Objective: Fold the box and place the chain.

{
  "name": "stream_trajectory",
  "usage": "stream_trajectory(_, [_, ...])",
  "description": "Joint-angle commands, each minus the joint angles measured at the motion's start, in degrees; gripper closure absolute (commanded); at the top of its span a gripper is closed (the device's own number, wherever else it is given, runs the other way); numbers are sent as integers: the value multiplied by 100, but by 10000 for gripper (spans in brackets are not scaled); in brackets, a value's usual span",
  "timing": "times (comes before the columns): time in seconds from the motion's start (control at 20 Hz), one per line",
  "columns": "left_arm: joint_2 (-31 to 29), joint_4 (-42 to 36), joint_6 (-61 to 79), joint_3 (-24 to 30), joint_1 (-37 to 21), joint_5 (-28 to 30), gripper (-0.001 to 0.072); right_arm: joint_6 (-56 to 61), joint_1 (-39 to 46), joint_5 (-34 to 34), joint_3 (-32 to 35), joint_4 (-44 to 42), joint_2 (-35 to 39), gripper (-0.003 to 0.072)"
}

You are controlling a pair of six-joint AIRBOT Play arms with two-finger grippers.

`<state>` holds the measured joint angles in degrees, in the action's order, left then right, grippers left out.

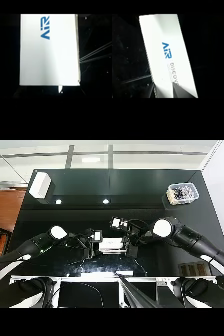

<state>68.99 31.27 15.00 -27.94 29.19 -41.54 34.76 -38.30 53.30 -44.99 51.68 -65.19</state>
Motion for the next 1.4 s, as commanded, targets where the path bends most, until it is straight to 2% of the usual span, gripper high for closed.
stream_trajectory(0.0, [4, -2, -22, -4, 2, -2, 351, 42, -2, 39, -9, 0, 31, 421])
stream_trajectory(0.3, [4, -2, -22, -4, 2, -2, 351, 107, -2, -236, -66, -20, 28, 422])
stream_trajectory(1.35, [4, -2, -20, -4, 2, -2, 352, 107, -2, -76, -39, 7, -28, 424])
